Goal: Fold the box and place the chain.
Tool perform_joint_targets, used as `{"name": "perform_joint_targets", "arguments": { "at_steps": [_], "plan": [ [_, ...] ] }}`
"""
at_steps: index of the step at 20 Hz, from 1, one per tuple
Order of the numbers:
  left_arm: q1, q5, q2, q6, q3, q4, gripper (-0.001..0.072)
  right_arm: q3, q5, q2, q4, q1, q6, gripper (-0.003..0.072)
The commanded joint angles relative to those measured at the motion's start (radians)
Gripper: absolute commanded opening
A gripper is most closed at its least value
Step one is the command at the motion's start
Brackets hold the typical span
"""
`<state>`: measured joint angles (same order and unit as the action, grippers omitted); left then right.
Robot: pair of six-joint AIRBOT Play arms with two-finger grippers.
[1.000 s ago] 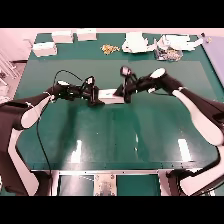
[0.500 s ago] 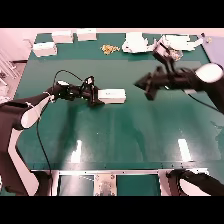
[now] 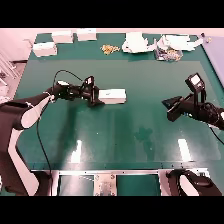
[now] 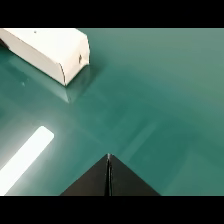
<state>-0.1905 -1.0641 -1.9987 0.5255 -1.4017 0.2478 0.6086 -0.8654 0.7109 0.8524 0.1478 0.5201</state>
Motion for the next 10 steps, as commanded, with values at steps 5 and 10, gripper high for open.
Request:
{"name": "perform_joint_targets", "arguments": {
  "at_steps": [5, 10],
  "plan": [
    [0.072, -0.015, 0.08, -0.199, -0.008, -0.005, 0.0017, -0.042, 0.001, -0.025, 0.005, 0.024, 0.027, 0.0006],
    [0.186, 0.129, 0.284, -0.346, 0.015, 0.003, 0.0015, -0.042, 0.001, -0.025, 0.005, 0.024, 0.027, 0.0006]
  ]
}}
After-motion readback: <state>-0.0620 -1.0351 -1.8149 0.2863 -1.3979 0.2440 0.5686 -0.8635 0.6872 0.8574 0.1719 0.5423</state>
